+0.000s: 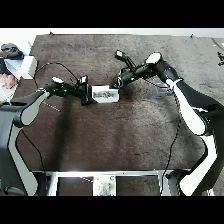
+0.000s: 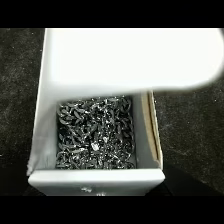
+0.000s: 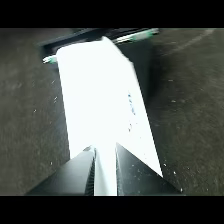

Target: Fold the box and place the chain.

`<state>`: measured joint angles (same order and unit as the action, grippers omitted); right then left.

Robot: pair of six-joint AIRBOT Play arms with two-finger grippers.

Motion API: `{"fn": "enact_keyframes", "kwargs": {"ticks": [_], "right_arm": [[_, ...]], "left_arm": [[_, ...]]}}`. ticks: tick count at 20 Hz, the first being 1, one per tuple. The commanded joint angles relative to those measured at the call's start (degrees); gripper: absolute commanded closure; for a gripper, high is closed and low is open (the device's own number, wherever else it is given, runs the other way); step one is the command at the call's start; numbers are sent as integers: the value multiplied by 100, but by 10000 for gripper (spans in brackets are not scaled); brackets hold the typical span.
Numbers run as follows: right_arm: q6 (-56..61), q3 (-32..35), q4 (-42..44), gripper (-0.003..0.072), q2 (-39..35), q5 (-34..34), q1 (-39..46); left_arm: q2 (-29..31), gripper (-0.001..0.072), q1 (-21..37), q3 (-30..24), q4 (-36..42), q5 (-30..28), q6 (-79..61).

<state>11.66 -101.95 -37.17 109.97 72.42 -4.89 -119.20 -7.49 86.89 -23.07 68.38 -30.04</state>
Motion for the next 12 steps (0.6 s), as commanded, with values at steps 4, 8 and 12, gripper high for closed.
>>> {"fn": "enact_keyframes", "kwargs": {"ticks": [4,8,12], "right_arm": [[-660,0,-33,503,2,-223,-129],[-789,0,-26,369,2,-245,-131],[-804,72,-31,368,4,-251,-136]], "left_arm": [[-2,243,4,0,-2,-2,-2],[-2,244,4,0,-2,-2,-2],[-2,243,4,0,-2,-2,-2]]}}
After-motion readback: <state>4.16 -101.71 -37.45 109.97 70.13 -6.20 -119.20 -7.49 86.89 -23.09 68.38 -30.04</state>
